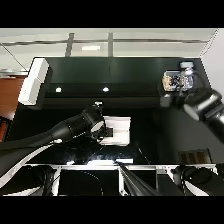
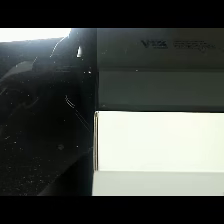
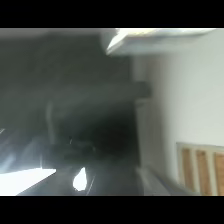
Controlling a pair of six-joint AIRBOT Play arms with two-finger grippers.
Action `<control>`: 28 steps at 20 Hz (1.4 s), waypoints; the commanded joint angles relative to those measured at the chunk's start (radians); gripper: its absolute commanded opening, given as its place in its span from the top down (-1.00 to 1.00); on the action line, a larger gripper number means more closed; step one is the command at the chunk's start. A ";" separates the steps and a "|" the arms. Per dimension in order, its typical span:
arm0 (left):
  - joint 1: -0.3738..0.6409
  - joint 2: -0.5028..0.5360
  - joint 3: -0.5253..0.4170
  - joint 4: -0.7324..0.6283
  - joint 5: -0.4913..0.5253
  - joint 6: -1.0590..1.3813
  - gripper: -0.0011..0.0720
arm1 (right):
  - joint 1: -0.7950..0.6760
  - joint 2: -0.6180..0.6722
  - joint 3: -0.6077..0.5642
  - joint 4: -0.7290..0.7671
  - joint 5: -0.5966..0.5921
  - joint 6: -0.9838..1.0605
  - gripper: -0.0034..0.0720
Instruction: Fold the box and place the chain.
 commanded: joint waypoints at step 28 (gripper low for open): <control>0.000 0.000 0.000 0.000 0.001 0.000 0.89 | -0.614 -0.990 0.869 0.370 -0.003 -0.067 -0.17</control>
